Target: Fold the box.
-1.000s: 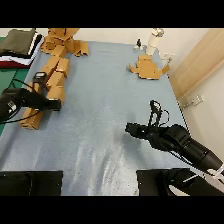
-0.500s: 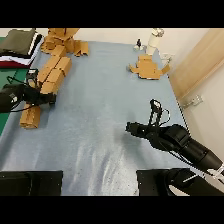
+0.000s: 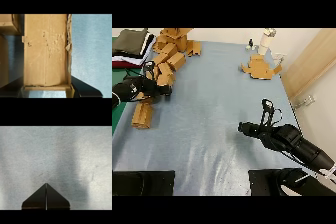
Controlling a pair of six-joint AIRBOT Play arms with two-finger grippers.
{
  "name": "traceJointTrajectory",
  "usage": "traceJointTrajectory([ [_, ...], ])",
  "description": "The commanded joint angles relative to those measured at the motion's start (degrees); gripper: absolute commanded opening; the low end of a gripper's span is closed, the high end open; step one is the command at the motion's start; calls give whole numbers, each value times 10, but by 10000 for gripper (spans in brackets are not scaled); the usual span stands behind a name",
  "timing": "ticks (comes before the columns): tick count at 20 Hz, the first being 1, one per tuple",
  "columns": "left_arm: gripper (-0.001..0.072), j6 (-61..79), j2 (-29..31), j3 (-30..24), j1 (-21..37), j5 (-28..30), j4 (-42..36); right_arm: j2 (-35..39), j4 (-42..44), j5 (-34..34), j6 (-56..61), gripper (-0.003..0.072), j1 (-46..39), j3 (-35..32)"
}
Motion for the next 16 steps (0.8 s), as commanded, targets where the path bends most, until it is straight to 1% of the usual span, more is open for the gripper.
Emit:
traceJointTrajectory([
  [1, 465, 0, -12, 7, 0, 13, 2, 0, -2, 0, 0, 3, 0, 0],
  [4, 469, 2, -12, 7, 0, 23, 6, 0, -1, 0, 0, 3, 0, 0],
  [5, 533, 2, -12, 7, 0, 25, 6, 0, -1, 0, 0, 3, 0, 0],
  [6, 692, 1, -12, 7, 0, 28, 6, 0, -1, 0, 0, 3, 0, 0],
  [9, 692, 2, -11, 7, 0, 39, 6, 0, -1, 0, 0, 3, 0, 0],
  [11, 692, 2, -9, 10, 1, 59, 7, 0, -1, 0, 0, 3, 0, 0],
  [13, 692, 2, -5, 26, 4, 104, 9, 0, -1, 0, 0, 3, 0, 0],
  [16, 692, 2, 20, 66, 5, 204, 12, 0, 1, -3, -17, 4, 0, 1],
])
